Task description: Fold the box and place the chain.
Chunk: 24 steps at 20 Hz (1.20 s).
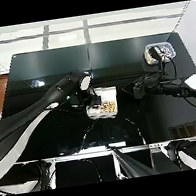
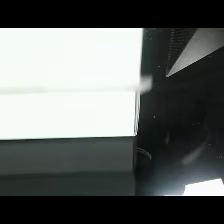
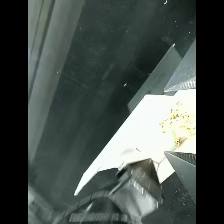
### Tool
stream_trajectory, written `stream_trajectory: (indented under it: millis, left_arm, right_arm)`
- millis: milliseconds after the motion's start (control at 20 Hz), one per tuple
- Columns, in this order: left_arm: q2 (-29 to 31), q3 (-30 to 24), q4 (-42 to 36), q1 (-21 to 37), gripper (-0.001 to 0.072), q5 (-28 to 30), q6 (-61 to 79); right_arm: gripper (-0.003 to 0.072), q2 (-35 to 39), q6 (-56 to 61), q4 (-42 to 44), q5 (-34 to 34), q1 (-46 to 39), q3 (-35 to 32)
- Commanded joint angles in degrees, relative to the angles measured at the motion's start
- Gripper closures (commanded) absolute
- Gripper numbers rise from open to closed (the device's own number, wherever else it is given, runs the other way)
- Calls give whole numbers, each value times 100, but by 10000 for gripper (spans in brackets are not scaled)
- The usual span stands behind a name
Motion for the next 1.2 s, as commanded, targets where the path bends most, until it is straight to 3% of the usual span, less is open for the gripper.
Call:
stream_trajectory:
  millis: [0,200,350,500,700,800,950,1000,1150]
  left_arm:
    - [654,15,415,-50,130,-227,385]
    - [1716,-595,970,326,131,-358,831]
    - [2522,-1550,525,1189,132,-31,1506]
    - [2929,-2393,-1143,2570,132,623,2959]
    - [2747,-3268,-3762,3989,131,1056,6325]
    - [2500,-3469,-4286,4179,131,824,7991]
    - [2190,-3530,-4260,4081,126,870,9536]
    - [2111,-3526,-4266,4006,23,870,10129]
    - [1934,-3526,-4288,3709,-4,933,12037]
  right_arm:
    - [246,0,11,-81,-17,-13,4]
    - [246,0,94,-81,-24,-13,4]
    - [246,0,367,-83,-24,-37,4]
    - [246,0,485,-83,-22,-37,4]
    - [246,0,780,-151,4,-35,4]
    - [246,0,911,-190,26,-35,4]
    - [246,0,942,-186,24,-37,4]
    - [246,0,957,-186,24,-35,4]
    - [246,0,997,-186,26,-35,4]
